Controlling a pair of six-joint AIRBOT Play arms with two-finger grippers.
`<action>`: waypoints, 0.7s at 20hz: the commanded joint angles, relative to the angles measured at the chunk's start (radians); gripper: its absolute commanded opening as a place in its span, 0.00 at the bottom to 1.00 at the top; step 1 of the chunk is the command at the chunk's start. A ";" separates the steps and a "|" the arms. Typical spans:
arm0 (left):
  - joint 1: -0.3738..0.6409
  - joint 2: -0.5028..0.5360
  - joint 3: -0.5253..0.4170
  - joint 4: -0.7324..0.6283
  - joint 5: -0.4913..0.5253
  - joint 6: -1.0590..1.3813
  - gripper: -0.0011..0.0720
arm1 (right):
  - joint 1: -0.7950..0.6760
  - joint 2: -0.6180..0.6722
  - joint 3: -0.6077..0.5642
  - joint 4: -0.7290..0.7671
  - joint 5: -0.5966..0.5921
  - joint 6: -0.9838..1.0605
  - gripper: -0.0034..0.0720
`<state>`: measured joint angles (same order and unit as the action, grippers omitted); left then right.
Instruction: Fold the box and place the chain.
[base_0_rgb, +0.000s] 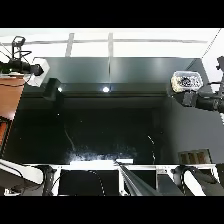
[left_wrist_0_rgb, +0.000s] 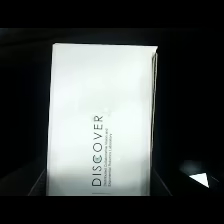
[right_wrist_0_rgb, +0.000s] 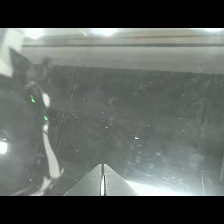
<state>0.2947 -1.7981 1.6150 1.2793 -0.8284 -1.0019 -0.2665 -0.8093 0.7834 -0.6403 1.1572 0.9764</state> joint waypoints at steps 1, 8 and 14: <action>0.063 -0.168 0.187 0.008 -0.004 -0.019 0.36 | 0.039 0.001 0.000 0.000 -0.003 0.000 0.06; 0.043 -0.318 0.370 0.006 -0.076 -0.020 0.80 | 0.092 0.001 0.000 0.000 -0.088 0.019 0.06; 0.031 -0.140 0.505 0.132 -0.383 -0.283 0.94 | 0.092 0.001 0.028 -0.048 -0.111 0.018 0.06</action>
<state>0.3286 -2.0201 2.0785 1.3712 -1.0527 -1.1393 -0.1768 -0.8093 0.7929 -0.6533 1.0702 0.9932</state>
